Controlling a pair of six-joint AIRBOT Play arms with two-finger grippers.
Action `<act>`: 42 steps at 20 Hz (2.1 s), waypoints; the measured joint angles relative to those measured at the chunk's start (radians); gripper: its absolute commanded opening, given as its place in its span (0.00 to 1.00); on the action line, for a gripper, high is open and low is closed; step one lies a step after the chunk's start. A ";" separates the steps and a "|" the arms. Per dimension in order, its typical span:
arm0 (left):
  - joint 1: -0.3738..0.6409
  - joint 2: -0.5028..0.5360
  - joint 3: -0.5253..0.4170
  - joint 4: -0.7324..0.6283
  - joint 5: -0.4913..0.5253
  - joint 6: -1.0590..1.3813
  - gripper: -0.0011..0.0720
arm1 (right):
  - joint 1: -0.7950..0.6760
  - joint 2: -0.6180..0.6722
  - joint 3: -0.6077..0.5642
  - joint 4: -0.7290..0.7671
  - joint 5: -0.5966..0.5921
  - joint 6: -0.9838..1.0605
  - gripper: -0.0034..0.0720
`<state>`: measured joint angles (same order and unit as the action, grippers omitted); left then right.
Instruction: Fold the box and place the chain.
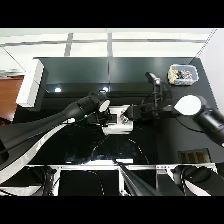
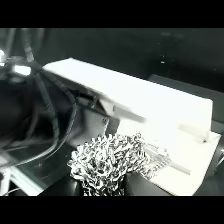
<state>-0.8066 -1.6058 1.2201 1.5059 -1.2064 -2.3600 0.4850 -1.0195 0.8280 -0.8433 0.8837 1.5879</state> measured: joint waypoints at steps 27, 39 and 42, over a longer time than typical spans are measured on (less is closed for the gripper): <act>-0.001 0.289 -0.046 0.153 -0.097 0.126 0.99 | -0.164 0.031 -0.018 -0.291 0.230 0.010 0.55; 0.454 0.513 -0.552 -0.599 0.109 1.669 1.00 | -0.164 0.031 -0.018 -0.299 0.222 0.018 0.55; 0.463 0.504 -0.582 -0.699 0.196 2.146 1.00 | -0.164 0.031 -0.018 -0.298 0.212 0.026 0.55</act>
<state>-0.3439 -1.1023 0.6384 0.8070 -1.0100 -0.2142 0.3206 -0.9886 0.8104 -1.1412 1.0962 1.6135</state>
